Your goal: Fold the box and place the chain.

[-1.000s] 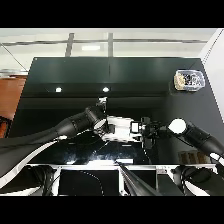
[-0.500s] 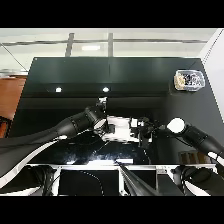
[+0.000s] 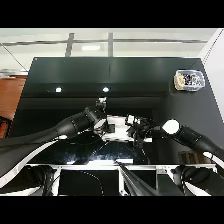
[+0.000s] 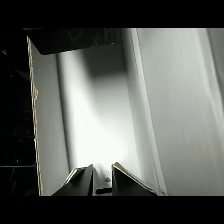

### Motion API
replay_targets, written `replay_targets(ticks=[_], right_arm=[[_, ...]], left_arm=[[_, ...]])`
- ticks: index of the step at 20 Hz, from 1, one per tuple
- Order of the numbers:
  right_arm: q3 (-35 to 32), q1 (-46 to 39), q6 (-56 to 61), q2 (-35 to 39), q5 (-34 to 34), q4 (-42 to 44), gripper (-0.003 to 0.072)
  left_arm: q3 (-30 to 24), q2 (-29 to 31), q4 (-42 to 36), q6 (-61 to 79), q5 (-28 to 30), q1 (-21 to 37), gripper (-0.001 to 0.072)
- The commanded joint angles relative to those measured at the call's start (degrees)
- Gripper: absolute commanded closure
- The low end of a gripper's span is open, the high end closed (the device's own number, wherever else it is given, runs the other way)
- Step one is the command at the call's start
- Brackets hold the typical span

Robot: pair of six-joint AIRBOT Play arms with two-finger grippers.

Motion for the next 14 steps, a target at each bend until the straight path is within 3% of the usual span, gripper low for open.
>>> replay_targets(ticks=[1,2,3,4,6,8,11,14], right_arm=[[0.02,0.20,1.09,-0.15,-0.52,0.20,0.0342],[0.02,0.20,1.36,-0.15,-0.76,0.17,0.0269],[0.02,0.20,1.40,-0.15,-0.76,0.13,0.0410],[0.02,0.20,1.40,-0.15,-0.81,0.15,0.0466],[0.02,0.20,1.46,-0.15,-1.53,0.20,0.0258],[0.04,-0.15,1.49,-0.04,-1.70,-0.24,0.0606],[0.09,-3.69,10.05,3.52,2.27,-4.24,0.0638],[0.09,-12.83,24.55,11.37,14.82,-9.66,0.0640]], left_arm=[[-0.02,-0.04,0.07,0.04,-0.04,0.02,0.0676],[-0.02,-0.04,0.07,0.04,-0.02,0.02,0.0676],[-0.02,-0.04,0.07,0.04,-0.02,0.02,0.0677],[-0.02,-0.04,0.07,0.09,-0.02,0.02,0.0678],[-0.02,-0.04,0.07,0.13,-0.02,-0.02,0.0678],[-0.02,-0.04,0.07,0.13,0.00,-0.02,0.0678],[-0.02,-0.04,0.07,0.15,-0.02,-0.02,0.0678],[-0.02,-0.04,0.04,0.17,-0.02,-0.02,0.0678]])
